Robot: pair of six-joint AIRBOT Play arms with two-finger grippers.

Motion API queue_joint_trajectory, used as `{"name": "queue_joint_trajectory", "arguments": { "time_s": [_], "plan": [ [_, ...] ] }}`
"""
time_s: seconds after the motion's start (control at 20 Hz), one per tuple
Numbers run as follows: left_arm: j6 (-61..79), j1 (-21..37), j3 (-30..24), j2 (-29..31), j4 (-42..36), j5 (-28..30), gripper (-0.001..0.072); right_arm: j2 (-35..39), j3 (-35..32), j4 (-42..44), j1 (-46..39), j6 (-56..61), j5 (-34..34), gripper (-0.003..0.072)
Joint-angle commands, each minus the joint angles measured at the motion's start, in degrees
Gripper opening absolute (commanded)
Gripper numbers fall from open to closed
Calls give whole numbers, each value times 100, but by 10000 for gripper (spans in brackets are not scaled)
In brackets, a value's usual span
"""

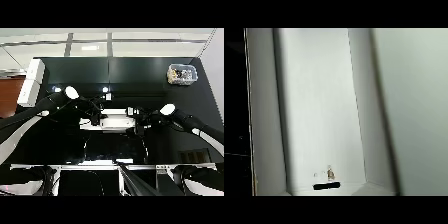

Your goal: Fold the box and place the chain.

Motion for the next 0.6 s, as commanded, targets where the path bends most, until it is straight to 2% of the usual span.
{"name": "queue_joint_trajectory", "arguments": {
  "time_s": [0.0,0.55],
  "plan": [
    [-2,-2,-2,-4,-13,17,23,-20,15,-151,87,175,-133,670],
    [-2,7,-2,-4,-9,15,23,-33,24,-437,85,450,-122,668]
  ]
}}
